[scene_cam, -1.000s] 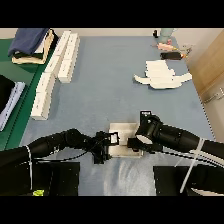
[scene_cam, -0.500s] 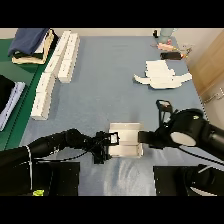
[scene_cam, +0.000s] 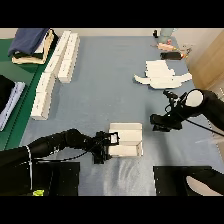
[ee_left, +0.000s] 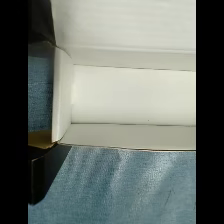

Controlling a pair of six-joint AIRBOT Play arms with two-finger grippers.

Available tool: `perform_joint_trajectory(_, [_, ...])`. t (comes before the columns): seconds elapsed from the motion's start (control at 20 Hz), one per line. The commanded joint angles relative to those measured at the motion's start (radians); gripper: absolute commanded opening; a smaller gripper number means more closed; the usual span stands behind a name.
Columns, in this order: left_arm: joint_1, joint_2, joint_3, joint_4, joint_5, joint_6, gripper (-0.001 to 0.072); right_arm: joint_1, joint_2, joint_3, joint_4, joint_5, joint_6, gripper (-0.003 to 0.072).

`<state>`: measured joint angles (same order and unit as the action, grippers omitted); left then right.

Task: Fold the box.

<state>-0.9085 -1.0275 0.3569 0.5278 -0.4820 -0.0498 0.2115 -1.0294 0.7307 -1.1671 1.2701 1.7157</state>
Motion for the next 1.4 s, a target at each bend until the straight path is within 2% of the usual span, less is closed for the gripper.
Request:
perform_joint_trajectory(0.0, [0.0, 0.001, 0.0, 0.0, 0.0, 0.0, 0.0462, -0.17, -0.225, -0.001, 0.436, -0.032, -0.428, 0.0])
perform_joint_trajectory(0.1, [0.0, 0.001, 0.0, 0.0, 0.0, 0.0, 0.0462, -0.168, -0.325, 0.0, 0.612, 0.011, -0.571, 0.0])
perform_joint_trajectory(0.25, [0.0, 0.001, 0.0, 0.0, 0.0, 0.0, 0.0462, -0.13, -0.396, -0.001, 0.792, 0.163, -0.737, 0.0001])
perform_joint_trajectory(0.5, [0.0, 0.001, 0.0, 0.0, 0.0, 0.0, 0.0462, -0.032, -0.388, -0.001, 0.777, 0.352, -0.808, 0.0001])
perform_joint_trajectory(0.7, [0.0, 0.001, 0.0, 0.0, 0.0, 0.0, 0.0462, 0.069, -0.33, -0.001, 0.693, 0.325, -0.808, 0.0001])
perform_joint_trajectory(0.85, [0.0, 0.001, 0.0, 0.0, 0.0, 0.0, 0.0461, 0.161, -0.249, -0.001, 0.621, 0.211, -0.808, 0.0])
perform_joint_trajectory(1.15, [0.0, 0.001, 0.0, 0.0, 0.0, 0.0, 0.0461, 0.407, -0.015, -0.032, 0.311, -0.288, -0.809, 0.0])
perform_joint_trajectory(1.35, [0.0, 0.001, 0.0, 0.0, 0.0, 0.0, 0.0461, 0.596, 0.196, -0.149, 0.149, -0.551, -0.808, 0.0])
